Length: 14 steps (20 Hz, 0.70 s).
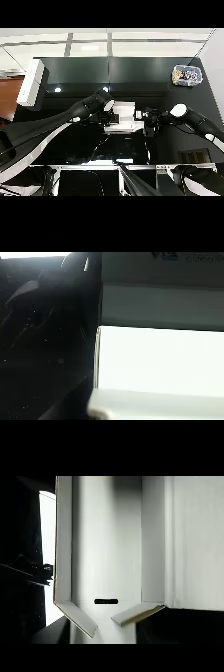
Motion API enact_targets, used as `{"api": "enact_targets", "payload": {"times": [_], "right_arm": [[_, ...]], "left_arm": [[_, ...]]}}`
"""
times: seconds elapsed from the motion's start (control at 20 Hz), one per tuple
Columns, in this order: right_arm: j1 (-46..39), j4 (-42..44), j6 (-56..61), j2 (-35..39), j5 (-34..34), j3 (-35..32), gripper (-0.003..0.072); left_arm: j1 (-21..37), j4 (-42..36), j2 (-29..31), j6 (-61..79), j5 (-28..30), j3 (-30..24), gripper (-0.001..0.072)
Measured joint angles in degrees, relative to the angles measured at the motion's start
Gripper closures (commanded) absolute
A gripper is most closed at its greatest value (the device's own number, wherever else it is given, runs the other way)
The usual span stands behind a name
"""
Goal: Fold the box and place the chain.
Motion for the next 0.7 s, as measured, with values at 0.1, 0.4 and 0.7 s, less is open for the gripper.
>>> {"api": "enact_targets", "payload": {"times": [0.1,0.4,0.7], "right_arm": [[0.1,0.9,-0.6,0.2,-0.2,0.0,0.0391],[0.2,2.6,3.4,0.3,-0.9,0.0,0.0498],[1.8,10.1,4.7,-2.7,-2.8,0.0,0.0513]], "left_arm": [[0.0,0.0,0.0,0.0,0.2,0.0,0.0681],[0.1,-0.1,0.0,-0.1,0.7,0.0,0.0681],[0.1,-0.3,0.0,-0.1,0.9,0.0,0.0681]]}}
